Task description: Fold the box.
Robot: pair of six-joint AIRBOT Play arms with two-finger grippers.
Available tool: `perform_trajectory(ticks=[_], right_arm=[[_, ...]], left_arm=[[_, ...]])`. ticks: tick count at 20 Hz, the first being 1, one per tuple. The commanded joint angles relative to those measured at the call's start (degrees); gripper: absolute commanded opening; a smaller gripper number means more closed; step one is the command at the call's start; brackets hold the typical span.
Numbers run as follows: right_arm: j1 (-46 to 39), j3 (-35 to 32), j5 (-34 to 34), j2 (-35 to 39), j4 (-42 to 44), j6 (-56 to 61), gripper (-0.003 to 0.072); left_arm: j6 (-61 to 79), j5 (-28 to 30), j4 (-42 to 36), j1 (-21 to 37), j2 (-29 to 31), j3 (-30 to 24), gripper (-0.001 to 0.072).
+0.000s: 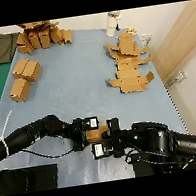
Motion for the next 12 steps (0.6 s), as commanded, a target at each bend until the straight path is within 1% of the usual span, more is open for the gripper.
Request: perform_trajectory(ticks=[1, 8, 12], right_arm=[[0.59, 1.51, 0.92, 0.04, 0.24, 0.0, 0.0082], [0.5, 2.12, 3.04, 0.02, -0.42, 0.52, 0.0082], [0.39, 2.1, 3.02, -0.02, -0.48, 0.98, 0.0082]], left_arm=[[-0.13, 0.42, 0.0, -0.02, 0.0, 0.04, 0.0596], [-0.13, 0.42, 0.02, -0.02, 0.0, 0.04, 0.0596], [-0.11, 0.42, 0.02, -0.02, 0.0, 0.04, 0.0597]])
